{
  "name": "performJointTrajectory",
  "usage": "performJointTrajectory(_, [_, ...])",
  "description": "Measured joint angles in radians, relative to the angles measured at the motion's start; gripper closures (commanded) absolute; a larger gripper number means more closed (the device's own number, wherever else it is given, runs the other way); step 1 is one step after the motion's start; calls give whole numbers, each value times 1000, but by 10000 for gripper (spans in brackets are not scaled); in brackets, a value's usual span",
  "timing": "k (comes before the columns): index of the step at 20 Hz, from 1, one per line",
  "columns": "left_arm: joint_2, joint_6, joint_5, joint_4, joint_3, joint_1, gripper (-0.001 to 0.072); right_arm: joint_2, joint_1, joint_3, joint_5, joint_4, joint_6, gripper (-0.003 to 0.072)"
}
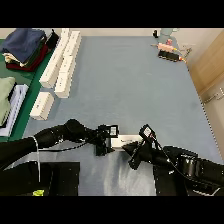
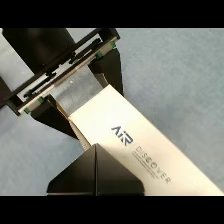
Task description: Fold the box.
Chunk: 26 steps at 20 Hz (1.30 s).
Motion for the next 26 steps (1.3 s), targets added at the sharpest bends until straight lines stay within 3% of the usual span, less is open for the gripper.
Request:
performJointTrajectory(4, [0, 0, 0, 2, 0, 0, 190, 67, -32, 34, 9, -36, 0, 684])
performJointTrajectory(10, [0, 0, 2, 2, 0, 0, 190, 34, -130, 171, 325, -108, -72, 684])
performJointTrajectory(12, [0, 0, 2, 2, 0, 0, 190, 12, -143, 204, 360, -98, -95, 685])
performJointTrajectory(19, [0, 0, 2, 2, 0, 0, 190, 11, -54, 185, 324, 30, -172, 685])
performJointTrajectory(26, [0, 0, 2, 2, 0, 0, 190, -42, -25, 115, 153, 5, -223, 685])
